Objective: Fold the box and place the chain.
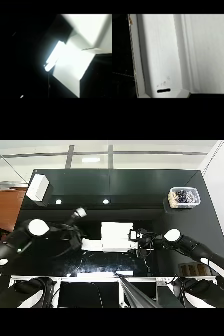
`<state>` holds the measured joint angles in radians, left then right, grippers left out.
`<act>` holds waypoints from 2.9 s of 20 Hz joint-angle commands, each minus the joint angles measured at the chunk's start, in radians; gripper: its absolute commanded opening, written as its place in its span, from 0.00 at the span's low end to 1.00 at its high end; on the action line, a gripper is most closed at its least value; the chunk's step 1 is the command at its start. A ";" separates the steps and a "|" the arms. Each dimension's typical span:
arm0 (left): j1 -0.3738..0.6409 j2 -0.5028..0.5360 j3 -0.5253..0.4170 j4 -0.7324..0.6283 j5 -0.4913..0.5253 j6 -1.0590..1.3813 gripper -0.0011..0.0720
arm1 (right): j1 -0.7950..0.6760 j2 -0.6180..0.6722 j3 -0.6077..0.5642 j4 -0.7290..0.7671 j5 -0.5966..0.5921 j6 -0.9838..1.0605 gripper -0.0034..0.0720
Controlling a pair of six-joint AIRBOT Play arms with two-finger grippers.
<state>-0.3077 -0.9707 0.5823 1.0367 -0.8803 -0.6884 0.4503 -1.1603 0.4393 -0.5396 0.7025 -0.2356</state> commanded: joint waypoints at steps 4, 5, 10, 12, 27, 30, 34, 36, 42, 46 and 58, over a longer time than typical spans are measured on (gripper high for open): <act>0.319 -0.044 -0.053 0.048 -0.180 -0.690 0.06 | 0.000 0.000 0.000 0.000 0.000 0.000 0.68; 0.334 -0.076 -0.079 -0.014 -0.167 -0.729 0.06 | 0.000 0.000 0.000 0.000 0.000 0.000 0.68; 0.280 -0.229 -0.120 -0.315 -0.156 -0.576 0.06 | 0.000 0.000 0.000 0.000 0.000 0.000 0.68; 0.230 -0.262 -0.120 -0.399 -0.138 -0.527 0.06 | 0.000 0.000 0.000 0.000 0.000 0.000 0.68; 0.145 -0.266 -0.071 -0.411 -0.186 -0.491 0.82 | 0.000 0.000 0.000 0.000 0.000 0.001 0.68; 0.108 -0.256 -0.034 -0.414 -0.198 -0.500 0.82 | 0.000 0.000 0.000 0.000 0.000 0.001 0.68; 0.036 -0.209 -0.003 -0.413 -0.151 -0.577 0.82 | 0.000 0.000 0.000 0.000 0.000 0.001 0.68; -0.005 -0.198 -0.002 -0.413 -0.138 -0.593 0.82 | 0.000 0.000 0.000 0.000 0.000 0.001 0.68; -0.124 -0.197 -0.002 -0.409 -0.016 -0.660 0.82 | 0.000 0.000 0.000 0.000 0.000 0.000 0.68; -0.182 -0.197 -0.002 -0.408 0.058 -0.690 0.82 | 0.000 0.000 0.000 0.000 0.000 0.000 0.68; -0.239 -0.197 -0.001 -0.315 0.111 -0.813 0.81 | 0.000 0.000 0.000 0.000 0.000 0.000 0.68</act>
<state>-0.5423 -1.1683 0.5800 0.7040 -0.7883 -1.4750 0.4503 -1.1603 0.4393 -0.5396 0.7021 -0.2352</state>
